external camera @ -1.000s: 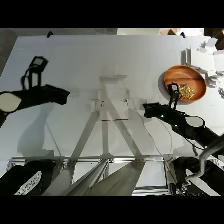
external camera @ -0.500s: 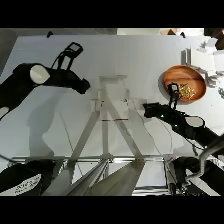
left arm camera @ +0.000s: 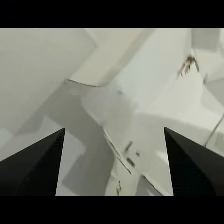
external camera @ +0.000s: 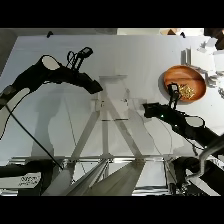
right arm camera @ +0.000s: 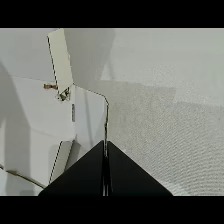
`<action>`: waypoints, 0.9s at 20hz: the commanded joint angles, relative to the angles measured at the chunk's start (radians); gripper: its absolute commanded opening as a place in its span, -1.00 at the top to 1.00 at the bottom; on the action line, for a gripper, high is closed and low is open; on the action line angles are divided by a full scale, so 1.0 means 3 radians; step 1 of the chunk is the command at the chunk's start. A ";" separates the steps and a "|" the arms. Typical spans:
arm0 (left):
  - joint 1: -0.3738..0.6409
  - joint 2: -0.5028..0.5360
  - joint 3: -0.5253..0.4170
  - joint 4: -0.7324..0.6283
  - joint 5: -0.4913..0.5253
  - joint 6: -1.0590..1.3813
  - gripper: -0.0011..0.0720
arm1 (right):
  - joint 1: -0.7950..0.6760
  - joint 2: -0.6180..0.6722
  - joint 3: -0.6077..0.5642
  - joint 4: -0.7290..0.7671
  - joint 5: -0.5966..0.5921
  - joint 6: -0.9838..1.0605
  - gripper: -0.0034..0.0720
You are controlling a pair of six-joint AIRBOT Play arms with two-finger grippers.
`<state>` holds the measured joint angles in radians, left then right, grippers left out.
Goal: Fold the box and place the chain.
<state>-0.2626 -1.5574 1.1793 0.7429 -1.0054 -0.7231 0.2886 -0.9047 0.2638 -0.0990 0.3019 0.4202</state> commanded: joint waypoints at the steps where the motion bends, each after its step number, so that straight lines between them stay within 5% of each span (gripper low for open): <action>1: 0.0134 -0.0303 0.0022 -0.0580 -0.0192 0.0481 -0.94 | 0.0004 0.0003 -0.0003 0.0001 0.0000 0.0001 0.88; 13: -0.0061 -0.0477 0.0022 -0.0662 -0.0151 0.1548 -0.93 | 0.0004 0.0003 -0.0003 0.0001 0.0000 0.0001 0.88; 16: -0.0089 -0.0478 0.0020 -0.0707 -0.0154 0.1609 -0.50 | 0.0004 0.0003 -0.0003 0.0001 0.0000 0.0001 0.88; 18: -0.0126 -0.0505 0.0020 -0.0716 -0.0155 0.1649 -0.49 | 0.0004 0.0003 -0.0003 0.0001 0.0000 0.0001 0.88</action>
